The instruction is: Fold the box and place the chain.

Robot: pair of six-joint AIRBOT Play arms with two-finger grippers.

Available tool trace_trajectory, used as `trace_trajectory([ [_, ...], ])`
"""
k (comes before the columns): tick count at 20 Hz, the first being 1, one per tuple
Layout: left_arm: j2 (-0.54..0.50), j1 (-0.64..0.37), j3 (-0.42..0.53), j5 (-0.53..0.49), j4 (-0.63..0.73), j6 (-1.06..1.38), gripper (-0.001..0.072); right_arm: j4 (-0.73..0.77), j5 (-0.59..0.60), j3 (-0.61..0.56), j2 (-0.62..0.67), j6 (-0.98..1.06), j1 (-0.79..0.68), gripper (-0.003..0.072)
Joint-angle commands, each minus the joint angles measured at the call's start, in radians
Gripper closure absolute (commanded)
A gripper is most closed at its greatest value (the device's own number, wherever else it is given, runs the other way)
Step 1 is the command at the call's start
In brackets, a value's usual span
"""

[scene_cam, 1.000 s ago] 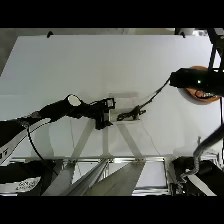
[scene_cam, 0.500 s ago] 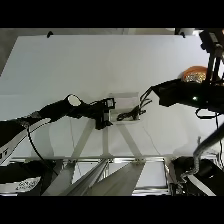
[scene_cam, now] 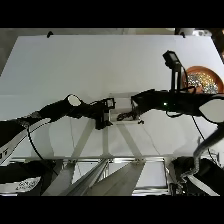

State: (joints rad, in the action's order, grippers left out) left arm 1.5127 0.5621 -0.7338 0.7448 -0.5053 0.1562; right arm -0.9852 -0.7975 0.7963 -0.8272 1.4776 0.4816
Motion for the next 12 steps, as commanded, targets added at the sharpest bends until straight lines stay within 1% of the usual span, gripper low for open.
trace_trajectory([
  [1,-0.001,0.0,0.0,0.0,0.0,0.0,0.0699,0.047,0.028,-0.026,-0.1,-0.029,0.003,0.0667],
  [6,-0.001,0.0,0.0,0.0,0.0,0.0,0.0699,0.056,0.032,-0.1,-0.27,-0.017,0.003,0.0669],
  [9,-0.001,0.0,0.0,0.0,0.0,0.0,0.0699,0.087,0.046,-0.101,-0.296,-0.093,0.003,0.0664],
  [11,-0.001,0.0,0.0,0.0,0.0,0.0,0.0699,0.135,0.059,-0.101,-0.293,-0.175,0.002,0.0604],
  [12,-0.001,0.0,0.0,0.0,0.0,0.0,0.0699,0.14,0.056,-0.101,-0.293,-0.206,0.002,0.0592],
])
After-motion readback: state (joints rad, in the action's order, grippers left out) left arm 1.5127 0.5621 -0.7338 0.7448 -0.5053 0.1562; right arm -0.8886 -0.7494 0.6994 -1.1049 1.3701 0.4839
